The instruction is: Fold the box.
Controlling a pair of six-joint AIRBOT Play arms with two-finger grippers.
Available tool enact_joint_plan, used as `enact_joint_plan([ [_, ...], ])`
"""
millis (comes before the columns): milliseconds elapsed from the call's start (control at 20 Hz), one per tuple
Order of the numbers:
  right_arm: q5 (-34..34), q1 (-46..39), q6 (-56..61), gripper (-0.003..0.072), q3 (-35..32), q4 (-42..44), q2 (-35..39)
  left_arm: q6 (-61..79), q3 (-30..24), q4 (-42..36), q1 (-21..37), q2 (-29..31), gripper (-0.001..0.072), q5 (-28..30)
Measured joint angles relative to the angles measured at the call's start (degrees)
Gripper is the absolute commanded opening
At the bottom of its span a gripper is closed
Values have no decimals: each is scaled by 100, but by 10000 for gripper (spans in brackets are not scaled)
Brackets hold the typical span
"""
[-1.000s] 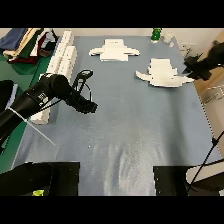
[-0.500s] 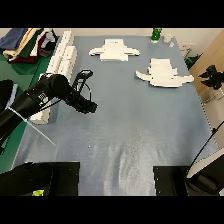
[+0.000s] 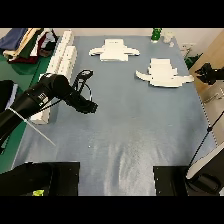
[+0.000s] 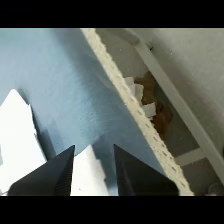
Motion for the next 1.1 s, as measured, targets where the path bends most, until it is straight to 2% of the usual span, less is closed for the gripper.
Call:
enact_joint_plan([
  [350,-39,131,-42,379,22,31,-79,0,0,0,0,0,14,-2],
  [550,-291,155,-44,378,22,24,-85,-2,0,0,0,0,14,0],
  [600,-365,153,-44,340,22,26,-85,0,0,-2,0,0,14,0],
  [750,-619,149,-44,325,28,46,-83,0,0,2,0,0,14,0],
  [850,-831,162,-44,119,42,129,-46,0,0,-2,0,0,14,0],
  [950,-1021,151,-46,3,46,205,24,0,0,2,0,0,14,0],
  [1100,-1355,160,-46,0,50,361,197,0,0,-2,0,0,14,0],
])
